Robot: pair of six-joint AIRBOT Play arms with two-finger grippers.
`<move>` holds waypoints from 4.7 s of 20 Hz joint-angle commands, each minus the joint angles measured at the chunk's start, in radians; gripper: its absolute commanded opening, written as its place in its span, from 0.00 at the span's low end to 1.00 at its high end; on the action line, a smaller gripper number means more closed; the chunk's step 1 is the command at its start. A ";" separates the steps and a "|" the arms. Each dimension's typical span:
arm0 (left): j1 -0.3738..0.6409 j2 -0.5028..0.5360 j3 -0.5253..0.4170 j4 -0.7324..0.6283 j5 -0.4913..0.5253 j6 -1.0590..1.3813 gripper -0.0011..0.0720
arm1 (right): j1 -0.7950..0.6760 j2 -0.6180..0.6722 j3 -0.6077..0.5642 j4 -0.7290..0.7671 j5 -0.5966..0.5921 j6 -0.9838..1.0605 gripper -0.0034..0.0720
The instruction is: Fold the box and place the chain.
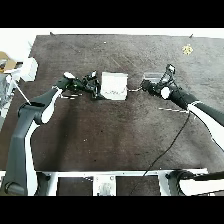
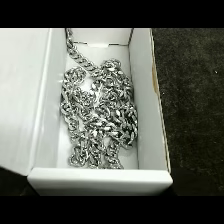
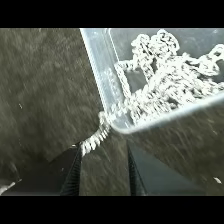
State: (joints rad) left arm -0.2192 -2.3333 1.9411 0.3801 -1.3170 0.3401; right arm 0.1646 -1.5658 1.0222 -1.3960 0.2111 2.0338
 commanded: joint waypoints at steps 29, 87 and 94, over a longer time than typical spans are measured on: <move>0.000 0.001 0.000 0.000 0.000 0.000 0.29 | 0.341 0.464 0.116 -0.172 -0.213 -0.006 0.05; 0.000 0.001 0.000 0.000 0.000 0.000 0.29 | 0.237 0.398 -0.006 -0.104 -0.180 0.001 0.05; 0.000 0.001 0.000 0.000 0.000 0.000 0.29 | 0.363 0.427 0.018 -0.107 -0.361 0.002 0.05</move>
State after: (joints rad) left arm -0.2192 -2.3333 1.9408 0.3801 -1.3170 0.3405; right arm 0.4847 -1.1419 1.0298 -1.4963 -0.0864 2.0346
